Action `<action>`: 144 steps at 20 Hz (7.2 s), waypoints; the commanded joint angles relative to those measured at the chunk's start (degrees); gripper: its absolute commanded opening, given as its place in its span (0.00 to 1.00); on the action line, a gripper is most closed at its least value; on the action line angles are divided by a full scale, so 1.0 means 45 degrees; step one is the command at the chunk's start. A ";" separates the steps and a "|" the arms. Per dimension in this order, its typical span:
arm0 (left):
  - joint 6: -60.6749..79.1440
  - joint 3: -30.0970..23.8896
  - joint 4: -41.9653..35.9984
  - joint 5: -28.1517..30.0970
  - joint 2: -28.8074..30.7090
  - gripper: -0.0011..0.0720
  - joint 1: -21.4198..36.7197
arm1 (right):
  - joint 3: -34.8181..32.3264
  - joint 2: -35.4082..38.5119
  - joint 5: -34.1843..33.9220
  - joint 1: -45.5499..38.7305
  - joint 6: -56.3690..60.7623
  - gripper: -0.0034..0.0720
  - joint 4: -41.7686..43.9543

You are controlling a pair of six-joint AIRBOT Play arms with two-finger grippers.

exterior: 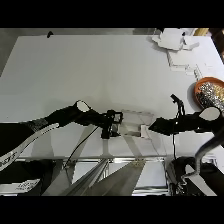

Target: Fold the box and place the chain.

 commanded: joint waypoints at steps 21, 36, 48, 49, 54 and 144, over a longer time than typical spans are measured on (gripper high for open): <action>0.0000 0.0005 -0.0005 0.0005 0.0010 0.47 0.0010 | 0.1792 -0.1991 -0.3487 0.8660 1.2172 0.44 -0.7665; 0.0000 0.0005 0.0000 0.0005 0.0010 0.47 0.0010 | 0.2395 -0.3060 -0.2735 0.9632 1.5072 0.10 -0.8922; 0.0000 0.0005 -0.0005 0.0005 0.0010 0.47 0.0010 | 0.2390 -0.3055 -0.2628 0.9632 1.4052 0.29 -0.9622; 0.0000 0.0005 -0.0005 0.0005 0.0010 0.47 0.0010 | 0.2390 -0.3055 -0.2579 0.9632 1.4047 0.27 -0.9685; 0.0000 0.0005 -0.0005 0.0005 0.0015 0.47 0.0010 | 0.2390 -0.3055 -0.2458 0.9632 1.3527 0.07 -0.9641; 0.0000 0.0005 0.0000 0.0005 0.0015 0.47 0.0010 | 0.2511 0.0981 -0.4478 0.9321 0.0427 0.07 -0.4979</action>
